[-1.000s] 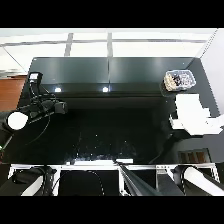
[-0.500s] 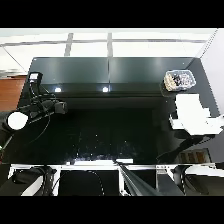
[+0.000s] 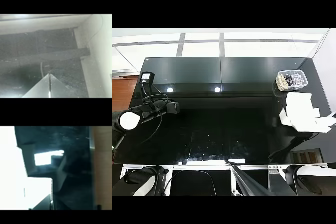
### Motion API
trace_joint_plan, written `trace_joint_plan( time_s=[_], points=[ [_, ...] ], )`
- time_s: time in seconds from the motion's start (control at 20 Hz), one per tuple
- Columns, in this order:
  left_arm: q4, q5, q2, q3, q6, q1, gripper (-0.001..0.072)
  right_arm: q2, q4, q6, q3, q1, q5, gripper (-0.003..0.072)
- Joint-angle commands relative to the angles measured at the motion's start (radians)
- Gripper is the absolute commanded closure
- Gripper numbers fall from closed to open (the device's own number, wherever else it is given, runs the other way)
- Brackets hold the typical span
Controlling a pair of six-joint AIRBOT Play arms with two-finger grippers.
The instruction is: Fold the box and place the chain.
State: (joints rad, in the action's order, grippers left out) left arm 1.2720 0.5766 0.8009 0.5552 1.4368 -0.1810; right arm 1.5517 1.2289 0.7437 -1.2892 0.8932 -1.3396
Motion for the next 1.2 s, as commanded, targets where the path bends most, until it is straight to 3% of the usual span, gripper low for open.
trace_joint_plan(
  time_s=[0.0,0.25,0.4,0.6,0.75,0.9,1.05,1.15],
  points=[
    [0.0,0.0,0.001,0.0,0.0,-0.001,0.0684,-0.043,-0.099,0.016,0.0,-0.021,-0.06,0.0675],
    [0.0,0.0,0.001,0.0,0.0,-0.001,0.0684,-0.219,-0.24,0.031,0.135,-0.158,-0.02,0.0674],
    [0.0,0.0,0.001,0.0,0.0,-0.001,0.0685,-0.358,-0.291,0.082,0.277,-0.299,0.051,0.0674],
    [0.0,0.0,0.001,0.0,0.0,-0.001,0.0684,-0.521,-0.516,0.127,0.494,-0.473,0.142,0.0674],
    [0.002,-0.001,0.001,0.0,0.0,-0.001,0.0684,-0.643,-0.668,0.141,0.71,-0.657,0.315,0.0675],
    [0.002,0.0,0.001,0.0,0.0,-0.001,0.0684,-0.705,-0.828,0.158,0.895,-0.875,0.591,0.0675],
    [0.002,0.0,0.001,0.0,0.0,-0.001,0.0684,-0.706,-0.906,0.182,1.0,-1.076,0.842,0.0675],
    [0.002,0.0,0.001,0.0,0.0,-0.001,0.0684,-0.705,-0.907,0.196,1.035,-1.18,0.911,0.0674]
  ],
)
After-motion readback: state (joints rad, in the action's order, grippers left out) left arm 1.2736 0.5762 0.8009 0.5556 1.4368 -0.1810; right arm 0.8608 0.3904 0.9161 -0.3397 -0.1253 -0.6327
